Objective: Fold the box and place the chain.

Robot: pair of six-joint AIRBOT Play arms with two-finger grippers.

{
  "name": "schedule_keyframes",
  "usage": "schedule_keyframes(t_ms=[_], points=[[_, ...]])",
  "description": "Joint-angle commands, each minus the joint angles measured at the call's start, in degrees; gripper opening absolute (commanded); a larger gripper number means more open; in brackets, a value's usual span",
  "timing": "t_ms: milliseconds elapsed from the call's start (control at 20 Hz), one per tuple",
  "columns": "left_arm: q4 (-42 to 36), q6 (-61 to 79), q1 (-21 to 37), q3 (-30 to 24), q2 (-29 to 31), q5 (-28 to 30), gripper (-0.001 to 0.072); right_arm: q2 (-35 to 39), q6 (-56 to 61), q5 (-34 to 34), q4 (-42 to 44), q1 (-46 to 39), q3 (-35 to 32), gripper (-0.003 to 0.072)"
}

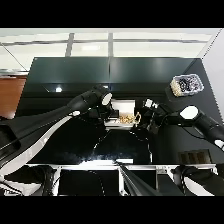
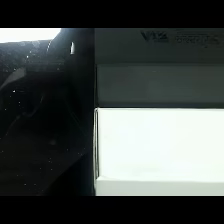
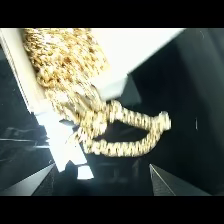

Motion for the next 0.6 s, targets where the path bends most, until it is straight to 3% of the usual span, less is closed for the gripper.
schedule_keyframes(t_ms=[0, 550], points=[[0.0, 0.0, 0.0, 0.0, 0.0, 0.0, 0.0032, -3.5, -16.9, -3.9, 7.3, 1.8, -0.5, 0.072], [0.0, 0.0, 0.0, 0.0, 0.0, 0.0, 0.0032, -8.1, -23.7, -4.7, 14.3, 2.0, 0.0, 0.072]])
